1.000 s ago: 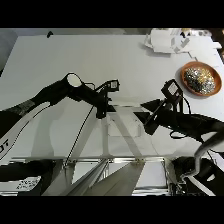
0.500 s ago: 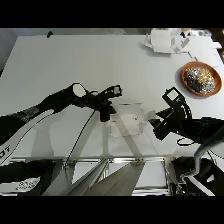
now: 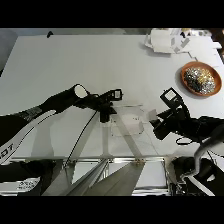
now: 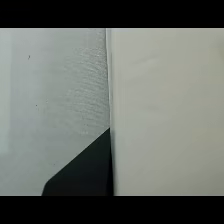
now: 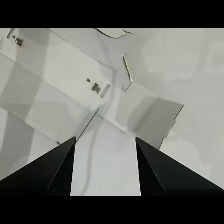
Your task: Fold the box and place the chain.
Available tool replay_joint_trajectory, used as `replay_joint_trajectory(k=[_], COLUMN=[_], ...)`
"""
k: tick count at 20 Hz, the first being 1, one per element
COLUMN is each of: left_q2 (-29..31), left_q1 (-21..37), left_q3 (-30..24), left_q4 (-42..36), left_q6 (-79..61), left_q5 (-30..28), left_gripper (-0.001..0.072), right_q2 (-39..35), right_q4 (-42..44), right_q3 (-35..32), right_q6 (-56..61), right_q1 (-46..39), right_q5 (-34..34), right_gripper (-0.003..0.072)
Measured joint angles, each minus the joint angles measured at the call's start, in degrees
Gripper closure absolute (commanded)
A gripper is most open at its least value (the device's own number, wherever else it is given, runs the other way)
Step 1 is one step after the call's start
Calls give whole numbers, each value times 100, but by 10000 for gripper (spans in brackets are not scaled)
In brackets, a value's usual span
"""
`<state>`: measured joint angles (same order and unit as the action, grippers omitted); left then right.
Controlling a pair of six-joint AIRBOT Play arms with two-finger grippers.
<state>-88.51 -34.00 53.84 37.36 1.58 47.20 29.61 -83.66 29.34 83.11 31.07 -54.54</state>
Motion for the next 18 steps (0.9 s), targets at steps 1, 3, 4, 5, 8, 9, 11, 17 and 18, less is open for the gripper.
replay_joint_trajectory(k=[1, 3, 4, 5, 8, 9, 11, 17, 18], left_q2=[0, 0, 0, -4, -48, -81, -146, -229, -234], left_q1=[0, 0, 0, 0, 2, 4, 2, 2, 2], left_q3=[2, 2, 0, 0, 0, 2, 2, 0, 0], left_q4=[-52, -225, -313, -382, -514, -540, -575, -597, -595], left_q6=[-149, -498, -651, -793, -1032, -1064, -1130, -1191, -1193], left_q5=[57, 240, 304, 348, 431, 439, 481, 378, 345], left_gripper=[708, 708, 708, 708, 708, 707, 706, 705, 705], right_q2=[4, 11, 13, 13, 13, 13, 13, 13, 13], right_q4=[0, -2, -2, -2, 0, 0, 2, 7, 7], right_q3=[0, 0, 0, 0, 0, 0, 0, 0, 0], right_q6=[0, 2, 2, 2, 2, 2, 2, 2, 2], right_q1=[0, 0, 0, 0, 0, 0, 0, 0, 0], right_q5=[0, 0, -2, -2, -4, -4, -4, -7, -7], right_gripper=[277, 277, 277, 277, 277, 277, 277, 277, 277])
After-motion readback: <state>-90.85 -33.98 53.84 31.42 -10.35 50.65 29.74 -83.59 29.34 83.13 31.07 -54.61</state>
